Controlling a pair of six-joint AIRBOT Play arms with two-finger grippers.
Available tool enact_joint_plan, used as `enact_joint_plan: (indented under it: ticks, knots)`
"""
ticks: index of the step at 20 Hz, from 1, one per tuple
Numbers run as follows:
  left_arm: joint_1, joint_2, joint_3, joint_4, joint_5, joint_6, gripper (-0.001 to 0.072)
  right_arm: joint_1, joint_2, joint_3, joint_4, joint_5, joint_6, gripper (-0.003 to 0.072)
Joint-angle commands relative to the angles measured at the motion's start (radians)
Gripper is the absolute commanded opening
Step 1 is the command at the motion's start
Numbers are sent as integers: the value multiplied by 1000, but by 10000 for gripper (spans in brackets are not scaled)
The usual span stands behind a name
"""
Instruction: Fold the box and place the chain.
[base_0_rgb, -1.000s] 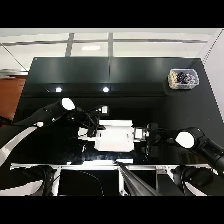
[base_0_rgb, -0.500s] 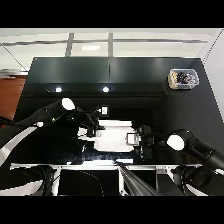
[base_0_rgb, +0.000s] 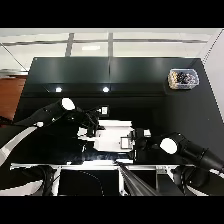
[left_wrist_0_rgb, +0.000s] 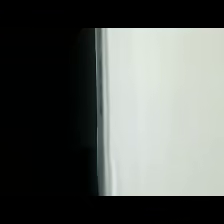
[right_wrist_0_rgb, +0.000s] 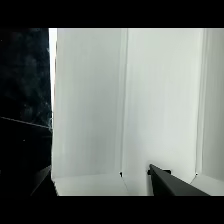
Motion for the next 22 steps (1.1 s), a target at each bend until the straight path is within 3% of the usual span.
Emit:
enact_joint_plan:
  ticks: [1, 4, 11, 15, 22]
  knots:
    - [0, -1, 0, -1, 0, 2, 31, 17, -6, 5, 43, -86, 3, 708]
    - [0, -1, 0, -1, 0, 2, 31, 14, -3, 26, 24, -87, 12, 707]
    - [-1, -1, 0, -1, -1, 2, 31, 13, 0, 114, -226, -20, 229, 707]
    - [0, -1, 0, -1, -1, 2, 30, -82, 2, 154, -225, 95, 266, 707]
    - [0, -1, 0, -1, 0, 2, 30, -153, 4, 160, -165, 97, 264, 707]
